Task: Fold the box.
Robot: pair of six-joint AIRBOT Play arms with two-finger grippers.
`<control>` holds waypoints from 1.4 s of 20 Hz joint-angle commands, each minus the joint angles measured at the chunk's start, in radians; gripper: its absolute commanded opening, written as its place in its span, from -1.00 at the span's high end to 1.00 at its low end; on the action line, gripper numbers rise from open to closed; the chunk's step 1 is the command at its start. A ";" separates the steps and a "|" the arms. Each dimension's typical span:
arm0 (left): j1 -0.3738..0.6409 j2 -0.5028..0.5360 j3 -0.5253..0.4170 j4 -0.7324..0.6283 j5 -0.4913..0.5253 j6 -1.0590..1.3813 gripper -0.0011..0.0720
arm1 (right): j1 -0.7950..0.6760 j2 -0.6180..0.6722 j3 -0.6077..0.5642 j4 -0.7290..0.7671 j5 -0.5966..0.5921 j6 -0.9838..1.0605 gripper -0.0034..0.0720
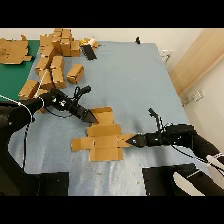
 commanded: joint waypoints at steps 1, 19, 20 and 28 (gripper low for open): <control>-0.007 -0.001 0.000 0.003 0.017 0.019 0.81 | 0.000 0.000 0.000 0.000 0.003 0.001 0.91; -0.060 0.204 -0.143 -0.005 0.282 0.150 0.95 | -0.173 0.002 0.215 -0.055 0.134 0.217 -0.02; -0.079 0.243 -0.187 -0.010 0.357 0.177 0.95 | -0.173 0.002 0.237 -0.055 0.134 0.217 -0.02; -0.192 0.494 -0.314 -0.013 0.647 0.396 0.95 | -0.173 0.002 0.255 -0.037 0.119 0.217 0.89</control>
